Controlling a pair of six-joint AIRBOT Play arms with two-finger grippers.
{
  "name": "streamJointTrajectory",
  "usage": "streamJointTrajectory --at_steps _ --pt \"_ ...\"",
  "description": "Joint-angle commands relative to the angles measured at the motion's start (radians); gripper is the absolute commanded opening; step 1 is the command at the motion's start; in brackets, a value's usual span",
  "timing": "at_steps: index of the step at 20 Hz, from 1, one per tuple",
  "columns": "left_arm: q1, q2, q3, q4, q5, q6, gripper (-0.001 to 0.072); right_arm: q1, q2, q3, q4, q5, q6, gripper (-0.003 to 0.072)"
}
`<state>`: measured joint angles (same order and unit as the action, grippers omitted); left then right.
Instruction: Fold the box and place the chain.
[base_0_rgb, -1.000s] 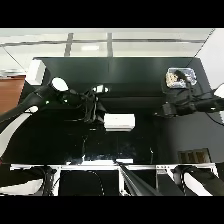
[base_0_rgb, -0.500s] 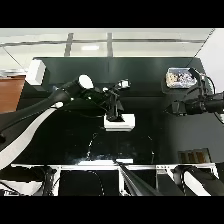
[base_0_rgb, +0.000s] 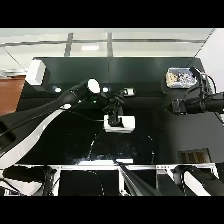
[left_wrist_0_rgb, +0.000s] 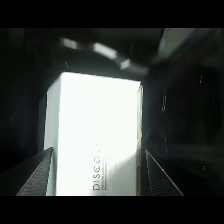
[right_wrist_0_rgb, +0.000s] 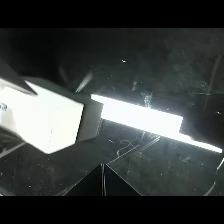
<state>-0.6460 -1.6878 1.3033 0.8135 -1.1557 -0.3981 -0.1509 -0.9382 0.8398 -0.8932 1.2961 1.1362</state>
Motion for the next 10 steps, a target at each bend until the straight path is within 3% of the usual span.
streamJointTrajectory --at_steps 1,5,8,10 --pt "-0.051 -0.002 0.032 0.178 -0.004 -0.079 0.0714 -0.001 0.001 0.001 0.0 -0.004 -0.004 0.002" --pt "-0.093 -0.002 0.06 0.264 0.013 -0.141 0.0713 -0.001 0.001 0.001 0.0 -0.004 -0.004 0.002" --pt "-0.135 -0.002 0.061 0.42 0.055 -0.251 0.0673 -0.001 0.001 0.001 0.0 -0.004 -0.004 0.002" --pt "-0.151 -0.001 0.072 0.527 0.055 -0.368 0.0403 -0.001 0.001 0.001 0.0 -0.004 -0.004 0.002"
